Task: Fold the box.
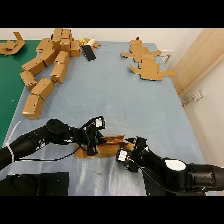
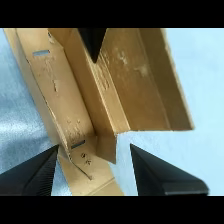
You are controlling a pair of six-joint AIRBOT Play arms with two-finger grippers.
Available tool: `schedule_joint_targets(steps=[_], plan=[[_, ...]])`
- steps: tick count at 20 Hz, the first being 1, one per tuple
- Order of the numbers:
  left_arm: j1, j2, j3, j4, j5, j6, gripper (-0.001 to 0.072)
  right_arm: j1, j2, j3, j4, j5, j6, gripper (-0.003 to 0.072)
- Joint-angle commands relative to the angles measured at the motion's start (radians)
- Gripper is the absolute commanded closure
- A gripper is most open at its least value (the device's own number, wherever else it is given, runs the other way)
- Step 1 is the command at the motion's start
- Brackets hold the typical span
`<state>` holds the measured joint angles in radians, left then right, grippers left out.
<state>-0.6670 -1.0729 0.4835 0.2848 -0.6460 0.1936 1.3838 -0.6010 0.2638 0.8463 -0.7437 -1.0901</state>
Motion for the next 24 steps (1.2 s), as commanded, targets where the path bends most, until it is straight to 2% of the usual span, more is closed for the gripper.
schedule_joint_targets(steps=[1, 4, 7, 9, 12, 17, 24], plan=[[0.0, 0.0, 0.0, 0.0, -0.001, 0.0, 0.0697, -0.169, 0.026, -0.008, 0.237, 0.16, -0.321, -0.0034], [0.0, 0.0, 0.0, 0.0, 0.0, 0.0, 0.0696, -0.393, 0.029, -0.007, 0.692, 0.213, -0.824, -0.0034], [0.0, 0.0, 0.0, 0.0, 0.0, 0.0, 0.0696, -0.59, 0.015, 0.003, 1.153, 0.179, -1.374, -0.0033], [0.0, 0.0, 0.0, 0.0, 0.0, 0.0, 0.0697, -0.686, -0.036, 0.025, 1.305, 0.107, -1.577, -0.0033], [0.0, 0.0, 0.0, 0.0, 0.0, 0.0, 0.0697, -0.755, -0.151, 0.071, 1.377, 0.076, -1.699, -0.0033], [0.0, 0.0, 0.0, 0.0, 0.0, 0.0, 0.0697, -0.776, -0.321, 0.129, 1.381, 0.041, -1.724, -0.0033], [0.0, 0.0, 0.0, 0.0, 0.0, 0.0, 0.0697, -0.776, -0.301, 0.135, 1.352, -0.104, -1.719, -0.003]])
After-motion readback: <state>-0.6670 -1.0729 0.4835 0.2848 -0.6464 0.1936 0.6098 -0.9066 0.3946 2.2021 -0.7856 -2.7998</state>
